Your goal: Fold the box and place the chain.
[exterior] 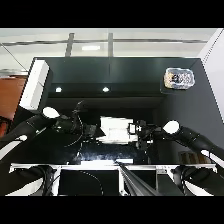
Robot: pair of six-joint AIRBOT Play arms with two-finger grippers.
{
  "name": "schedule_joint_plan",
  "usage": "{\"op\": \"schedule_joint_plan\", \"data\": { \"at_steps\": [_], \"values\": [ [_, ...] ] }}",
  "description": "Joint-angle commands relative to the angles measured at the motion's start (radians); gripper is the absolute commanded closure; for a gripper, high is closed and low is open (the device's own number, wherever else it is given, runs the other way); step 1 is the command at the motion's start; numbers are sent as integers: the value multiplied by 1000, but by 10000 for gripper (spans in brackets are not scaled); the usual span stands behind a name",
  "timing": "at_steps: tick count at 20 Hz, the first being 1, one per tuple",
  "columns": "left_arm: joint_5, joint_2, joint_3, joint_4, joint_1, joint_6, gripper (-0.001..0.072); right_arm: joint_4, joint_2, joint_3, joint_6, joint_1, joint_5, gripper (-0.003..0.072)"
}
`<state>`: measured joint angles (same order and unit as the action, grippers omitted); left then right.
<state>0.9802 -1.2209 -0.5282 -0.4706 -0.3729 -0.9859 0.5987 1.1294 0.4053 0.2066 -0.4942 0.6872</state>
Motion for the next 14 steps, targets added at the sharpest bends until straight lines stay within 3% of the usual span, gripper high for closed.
{"op": "schedule_joint_plan", "data": {
  "at_steps": [1, 9, 14],
  "values": [
    [-95, 26, -1, -34, -53, -90, 55, 0, 0, 0, 0, 0, 0, 150],
    [-108, 27, -94, -339, -173, -374, 84, 0, 0, 0, 0, 0, 0, 150],
    [-106, 26, -138, -367, -183, -441, 94, 0, 1, 0, 0, 0, 0, 150]
  ]
}}
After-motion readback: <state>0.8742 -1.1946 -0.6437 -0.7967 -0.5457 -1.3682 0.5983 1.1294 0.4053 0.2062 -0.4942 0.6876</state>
